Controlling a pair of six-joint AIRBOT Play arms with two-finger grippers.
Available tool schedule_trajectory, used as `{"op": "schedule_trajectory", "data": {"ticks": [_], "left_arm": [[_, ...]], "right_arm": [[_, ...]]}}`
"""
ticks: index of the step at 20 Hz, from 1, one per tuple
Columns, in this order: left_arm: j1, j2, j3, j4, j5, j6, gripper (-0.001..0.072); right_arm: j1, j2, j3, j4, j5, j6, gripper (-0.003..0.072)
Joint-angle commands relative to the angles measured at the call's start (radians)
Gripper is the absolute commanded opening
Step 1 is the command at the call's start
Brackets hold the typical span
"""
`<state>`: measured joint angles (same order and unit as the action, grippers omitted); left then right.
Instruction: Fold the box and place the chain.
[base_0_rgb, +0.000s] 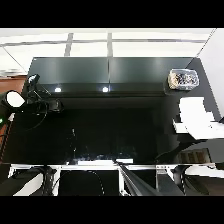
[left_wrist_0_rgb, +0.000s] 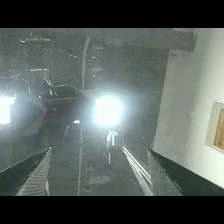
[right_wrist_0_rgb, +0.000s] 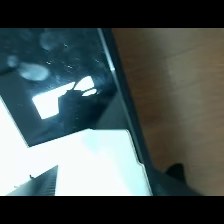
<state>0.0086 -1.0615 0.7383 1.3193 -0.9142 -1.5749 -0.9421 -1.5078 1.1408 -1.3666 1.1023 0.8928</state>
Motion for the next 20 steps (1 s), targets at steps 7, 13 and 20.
{"op": "schedule_trajectory", "data": {"ticks": [7,13,20], "left_arm": [[0.000,0.000,0.000,0.000,-0.007,0.000,0.0704],[0.000,0.000,0.000,0.000,0.028,-0.001,0.0704],[-0.007,0.000,0.000,-0.074,0.038,0.004,0.0704]], "right_arm": [[0.003,-0.026,0.043,0.146,0.237,-0.062,0.0016],[0.064,0.055,-0.056,0.478,0.412,-0.050,0.0021],[0.367,0.431,-0.568,1.024,0.098,-0.323,0.0021]]}}
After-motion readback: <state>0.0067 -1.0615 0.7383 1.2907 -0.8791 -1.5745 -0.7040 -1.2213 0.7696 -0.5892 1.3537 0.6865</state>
